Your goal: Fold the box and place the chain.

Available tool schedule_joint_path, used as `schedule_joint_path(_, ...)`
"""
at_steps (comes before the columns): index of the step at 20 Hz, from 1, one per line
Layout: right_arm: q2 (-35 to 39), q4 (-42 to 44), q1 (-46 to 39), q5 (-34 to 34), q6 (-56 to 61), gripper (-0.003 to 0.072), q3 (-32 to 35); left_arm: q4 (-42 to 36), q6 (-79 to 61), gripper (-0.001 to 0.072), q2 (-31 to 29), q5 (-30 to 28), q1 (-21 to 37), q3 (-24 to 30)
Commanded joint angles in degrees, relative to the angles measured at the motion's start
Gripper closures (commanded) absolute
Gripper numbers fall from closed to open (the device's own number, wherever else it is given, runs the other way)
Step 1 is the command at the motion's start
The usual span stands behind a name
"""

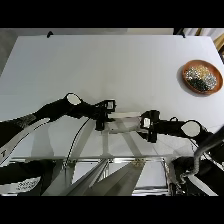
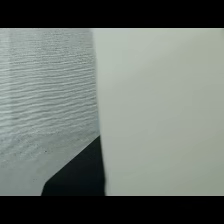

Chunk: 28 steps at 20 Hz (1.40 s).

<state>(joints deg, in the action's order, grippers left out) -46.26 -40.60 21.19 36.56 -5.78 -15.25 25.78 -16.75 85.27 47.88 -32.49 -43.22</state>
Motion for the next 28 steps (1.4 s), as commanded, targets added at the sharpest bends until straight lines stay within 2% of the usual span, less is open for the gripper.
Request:
schedule_joint_path(1, 1.7, -1.4, -0.1, 1.5, 1.3, 0.0004, 0.0, 0.0, 0.1, 0.0698, 0.0, 0.0, 0.0, 0.0)
schedule_joint_path(10, -1.6, 2.4, -0.1, -1.7, -2.2, 0.0004, 0.0, 0.0, 0.1, 0.0698, 0.0, -0.1, -0.1, 0.0)
schedule_joint_path(13, -2.3, 3.8, -2.9, -0.3, -2.4, 0.0003, 0.0, 0.0, 0.1, 0.0698, 0.0, -0.1, -0.1, 0.0)
schedule_joint_path(17, -2.6, 5.9, -4.5, 2.1, -9.7, 0.0003, -0.1, 0.0, 0.2, 0.0698, 0.0, -0.1, -0.1, 0.0)
schedule_joint_path(21, -6.7, 11.4, -4.5, 2.1, -17.4, 0.0003, -0.8, 0.0, 0.2, 0.0698, 0.0, -0.1, -0.1, 0.0)
schedule_joint_path(28, -14.2, 13.3, -4.5, 4.5, -18.8, 0.0004, -4.0, 0.0, 0.2, 0.0698, 0.0, 0.0, -0.1, 0.0)
